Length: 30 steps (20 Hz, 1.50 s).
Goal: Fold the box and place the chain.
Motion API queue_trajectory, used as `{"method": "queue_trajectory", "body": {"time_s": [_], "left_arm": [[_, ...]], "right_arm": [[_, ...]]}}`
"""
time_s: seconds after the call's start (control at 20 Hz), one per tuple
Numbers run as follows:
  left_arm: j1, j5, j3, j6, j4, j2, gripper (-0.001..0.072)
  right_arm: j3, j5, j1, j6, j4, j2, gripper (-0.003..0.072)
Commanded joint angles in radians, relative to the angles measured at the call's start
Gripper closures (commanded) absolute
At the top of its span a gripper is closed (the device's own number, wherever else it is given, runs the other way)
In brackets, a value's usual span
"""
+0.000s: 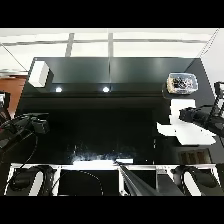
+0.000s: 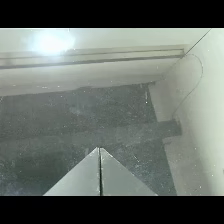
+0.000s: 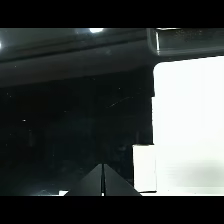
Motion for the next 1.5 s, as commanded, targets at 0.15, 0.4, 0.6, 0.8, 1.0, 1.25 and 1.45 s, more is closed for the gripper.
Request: {"method": "queue_trajectory", "body": {"time_s": [0.15, 0.4, 0.6, 0.8, 1.0, 1.25, 1.45], "left_arm": [[0.0, 0.0, 0.0, 0.0, 0.0, 0.001, 0.0684], [0.0, 0.0, 0.0, 0.0, 0.0, 0.001, 0.0684], [0.0, 0.0, 0.0, 0.0, 0.0, 0.001, 0.0684], [0.0, 0.015, 0.0, -0.001, -0.026, 0.001, 0.0684], [0.0, 0.156, -0.003, -0.004, -0.165, 0.001, 0.0682], [-0.004, 0.248, -0.01, -0.003, -0.254, -0.055, 0.0014], [-0.089, 0.253, 0.001, 0.044, -0.256, -0.175, 0.0014]], "right_arm": [[0.0, 0.0, -0.001, 0.0, 0.0, 0.001, 0.0675], [0.0, 0.0, -0.001, 0.0, 0.0, 0.001, 0.0675], [0.0, 0.0, -0.001, 0.0, 0.0, 0.001, 0.0675], [0.0, 0.0, -0.001, 0.0, 0.0, 0.001, 0.0675], [0.0, -0.088, -0.001, 0.0, 0.011, 0.001, 0.0675], [0.0, -0.262, -0.001, 0.0, 0.041, -0.002, 0.0001], [0.05, -0.217, -0.152, 0.2, -0.274, -0.104, 0.0002]]}}
